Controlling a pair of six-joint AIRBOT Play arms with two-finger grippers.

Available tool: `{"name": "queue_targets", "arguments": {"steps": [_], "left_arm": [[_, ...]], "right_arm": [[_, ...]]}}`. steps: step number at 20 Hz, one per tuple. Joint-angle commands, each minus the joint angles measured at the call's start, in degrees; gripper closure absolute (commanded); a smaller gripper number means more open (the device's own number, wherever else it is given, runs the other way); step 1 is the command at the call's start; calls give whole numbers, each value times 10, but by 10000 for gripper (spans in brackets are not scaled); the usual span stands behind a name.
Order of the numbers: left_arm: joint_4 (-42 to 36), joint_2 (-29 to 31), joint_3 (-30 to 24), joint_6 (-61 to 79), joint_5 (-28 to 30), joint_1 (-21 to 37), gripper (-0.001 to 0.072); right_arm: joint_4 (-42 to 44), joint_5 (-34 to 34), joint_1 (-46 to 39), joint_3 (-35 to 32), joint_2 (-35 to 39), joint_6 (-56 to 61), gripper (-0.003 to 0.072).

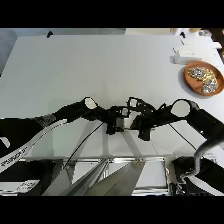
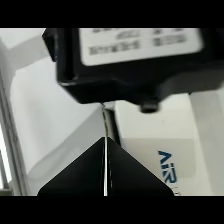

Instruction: Fold the box and place the chain.

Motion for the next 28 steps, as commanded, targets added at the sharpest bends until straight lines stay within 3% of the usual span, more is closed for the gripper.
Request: {"name": "queue_targets", "arguments": {"steps": [1,5,11,16,20,28], "left_arm": [[0,0,0,0,0,0,438],[0,0,0,0,0,0,438],[0,0,0,0,0,0,438],[0,0,0,0,0,0,438],[0,0,0,0,0,0,438],[0,0,0,0,0,0,438]], "right_arm": [[-23,13,10,0,-10,9,673],[-38,14,10,0,-10,16,673],[10,7,10,0,35,9,672],[6,-77,10,0,13,18,672],[6,-64,10,0,-21,18,672],[-29,-49,10,-4,-21,32,672]]}}
